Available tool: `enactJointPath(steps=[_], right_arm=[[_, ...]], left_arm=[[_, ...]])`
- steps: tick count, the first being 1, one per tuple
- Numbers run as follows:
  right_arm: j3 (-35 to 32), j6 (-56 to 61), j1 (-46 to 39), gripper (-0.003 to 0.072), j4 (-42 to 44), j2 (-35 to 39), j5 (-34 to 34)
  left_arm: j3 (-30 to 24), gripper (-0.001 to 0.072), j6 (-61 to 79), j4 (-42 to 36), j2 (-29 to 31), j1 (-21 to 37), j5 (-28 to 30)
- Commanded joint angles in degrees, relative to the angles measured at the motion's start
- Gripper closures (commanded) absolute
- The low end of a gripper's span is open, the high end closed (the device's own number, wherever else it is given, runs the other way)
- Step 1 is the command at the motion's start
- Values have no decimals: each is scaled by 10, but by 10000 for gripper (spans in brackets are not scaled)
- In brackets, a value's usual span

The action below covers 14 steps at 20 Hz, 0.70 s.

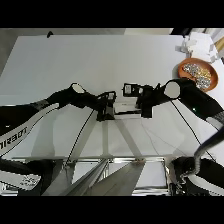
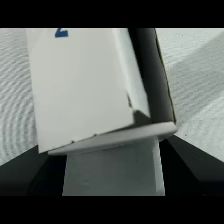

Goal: Fold the box and place the chain.

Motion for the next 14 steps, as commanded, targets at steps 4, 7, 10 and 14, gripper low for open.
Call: enactJointPath(steps=[4,7,10,14], right_arm=[[0,-1,0,614,34,0,27],[-2,-2,0,652,41,0,33],[-10,-2,0,650,42,-1,34],[-23,-2,0,649,42,-1,37]], left_arm=[[0,458,-1,-1,0,1,2],[0,458,-1,-1,0,1,2],[0,458,-1,-1,0,1,2],[0,458,-1,-1,0,1,1]])
